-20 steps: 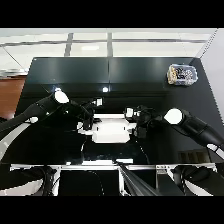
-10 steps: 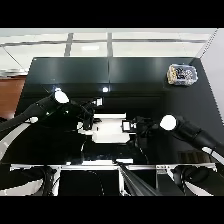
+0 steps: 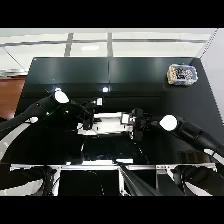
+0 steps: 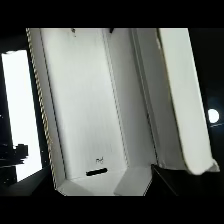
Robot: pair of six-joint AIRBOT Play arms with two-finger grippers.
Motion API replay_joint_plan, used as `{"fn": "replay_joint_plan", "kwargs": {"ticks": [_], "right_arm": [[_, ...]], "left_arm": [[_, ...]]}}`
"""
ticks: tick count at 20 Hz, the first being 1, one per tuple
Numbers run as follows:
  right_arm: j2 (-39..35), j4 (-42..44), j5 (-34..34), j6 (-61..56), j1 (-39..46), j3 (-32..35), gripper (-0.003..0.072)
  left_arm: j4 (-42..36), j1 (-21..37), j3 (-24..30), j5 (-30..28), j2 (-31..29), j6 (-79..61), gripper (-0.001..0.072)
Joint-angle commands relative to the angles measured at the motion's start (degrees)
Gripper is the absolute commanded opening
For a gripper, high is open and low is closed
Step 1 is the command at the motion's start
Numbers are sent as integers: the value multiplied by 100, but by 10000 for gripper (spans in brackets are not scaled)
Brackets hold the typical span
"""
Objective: Fold the box and place the chain.
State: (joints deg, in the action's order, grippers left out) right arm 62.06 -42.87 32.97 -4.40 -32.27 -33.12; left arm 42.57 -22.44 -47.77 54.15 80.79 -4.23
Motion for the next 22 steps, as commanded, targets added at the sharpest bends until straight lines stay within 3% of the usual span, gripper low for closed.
{"fn": "replay_joint_plan", "kwargs": {"ticks": [1, 5, 8, 15, 22], "right_arm": [[-24, -87, 162, 229, 203, -39, 708], [52, 1032, 234, 1244, 531, -42, 708], [293, 1626, 813, 1829, 741, -37, 708], [1185, 1878, 848, 2549, 579, -37, 707], [1270, 1818, 619, 2229, 564, -94, 707]], "left_arm": [[4, -4, 2, 17, 0, -7, 27], [4, -4, 2, 26, 0, -9, 28], [4, -4, 2, 26, 0, -9, 28], [2, -7, 2, 26, 0, -7, 28], [4, -7, 2, 26, 0, -7, 28]]}}
